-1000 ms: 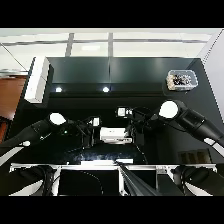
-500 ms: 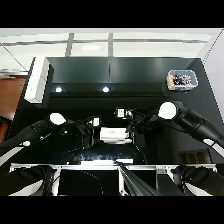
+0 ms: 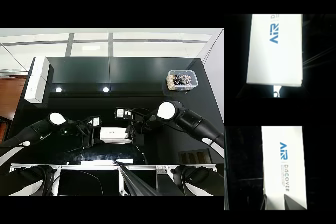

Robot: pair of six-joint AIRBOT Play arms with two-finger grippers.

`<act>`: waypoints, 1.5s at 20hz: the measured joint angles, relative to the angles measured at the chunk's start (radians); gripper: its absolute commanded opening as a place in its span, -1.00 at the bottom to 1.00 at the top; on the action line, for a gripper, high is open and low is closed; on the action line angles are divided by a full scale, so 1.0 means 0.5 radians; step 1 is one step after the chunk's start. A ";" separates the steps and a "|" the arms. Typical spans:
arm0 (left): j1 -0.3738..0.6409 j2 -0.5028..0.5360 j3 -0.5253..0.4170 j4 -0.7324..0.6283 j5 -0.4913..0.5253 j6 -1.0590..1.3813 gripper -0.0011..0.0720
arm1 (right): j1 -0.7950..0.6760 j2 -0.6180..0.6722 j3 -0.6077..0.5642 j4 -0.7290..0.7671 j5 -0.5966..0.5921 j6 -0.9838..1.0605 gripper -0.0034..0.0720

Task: Fold the box and place the chain.

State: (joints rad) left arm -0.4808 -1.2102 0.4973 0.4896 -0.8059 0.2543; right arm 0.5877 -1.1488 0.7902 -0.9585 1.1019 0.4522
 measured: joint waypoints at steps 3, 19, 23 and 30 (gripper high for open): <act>0.000 -0.001 0.000 0.000 0.000 0.000 0.15 | 0.000 -0.005 -0.008 0.004 -0.011 0.001 -0.15; 0.000 -0.001 0.000 -0.001 0.002 0.001 0.15 | -0.316 0.131 0.024 0.218 0.358 0.780 -0.84; 0.000 -0.001 0.000 -0.001 0.001 0.001 0.15 | -0.369 0.130 -0.257 0.794 0.272 1.038 -0.84; 0.000 -0.001 0.000 -0.001 0.000 0.001 0.15 | -0.304 0.102 -0.484 1.388 -0.092 1.163 -0.84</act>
State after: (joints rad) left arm -0.4808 -1.2106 0.4973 0.4892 -0.8059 0.2546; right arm 0.4355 -1.0977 0.5484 -0.2646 1.0561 1.0336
